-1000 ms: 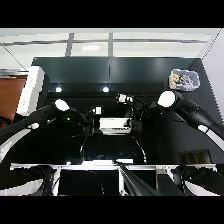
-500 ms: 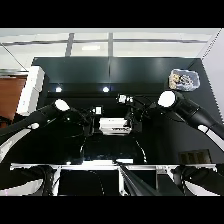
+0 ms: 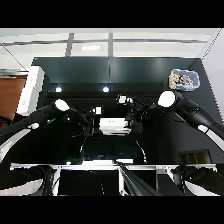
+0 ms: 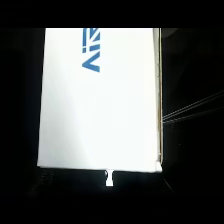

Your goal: Fold the box and place the chain.

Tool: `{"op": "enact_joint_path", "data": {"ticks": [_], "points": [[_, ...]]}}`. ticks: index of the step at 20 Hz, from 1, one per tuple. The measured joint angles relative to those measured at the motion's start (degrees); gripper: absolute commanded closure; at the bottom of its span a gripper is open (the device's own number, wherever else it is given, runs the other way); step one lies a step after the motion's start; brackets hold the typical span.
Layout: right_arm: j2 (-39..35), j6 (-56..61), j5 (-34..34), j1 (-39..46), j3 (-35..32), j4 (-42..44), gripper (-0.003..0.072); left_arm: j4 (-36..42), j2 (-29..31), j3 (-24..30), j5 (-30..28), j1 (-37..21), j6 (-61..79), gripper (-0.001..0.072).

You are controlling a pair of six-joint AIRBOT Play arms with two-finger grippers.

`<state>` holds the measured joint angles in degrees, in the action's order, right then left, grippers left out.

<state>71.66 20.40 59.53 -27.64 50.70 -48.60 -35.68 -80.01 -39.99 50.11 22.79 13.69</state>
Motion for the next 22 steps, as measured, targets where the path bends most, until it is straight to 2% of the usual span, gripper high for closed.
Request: {"op": "enact_joint_path", "data": {"ticks": [4,5,6,22], "points": [[0.0,0.2,0.5,-0.2,0.0,-1.0,0.0376,0.0,0.0,0.0,0.0,0.0,0.0,0.0377],[0.0,0.2,0.5,-0.3,0.0,-1.2,0.0361,0.0,0.0,0.0,0.0,0.0,0.0,0.0377],[0.0,0.2,0.6,-0.3,0.0,-1.2,0.0308,0.0,0.0,0.0,0.0,0.0,0.0,0.0377],[0.1,3.2,-1.1,-1.4,-1.3,-1.7,0.0312,0.0,0.0,0.0,0.0,0.0,0.0,0.0377]]}}
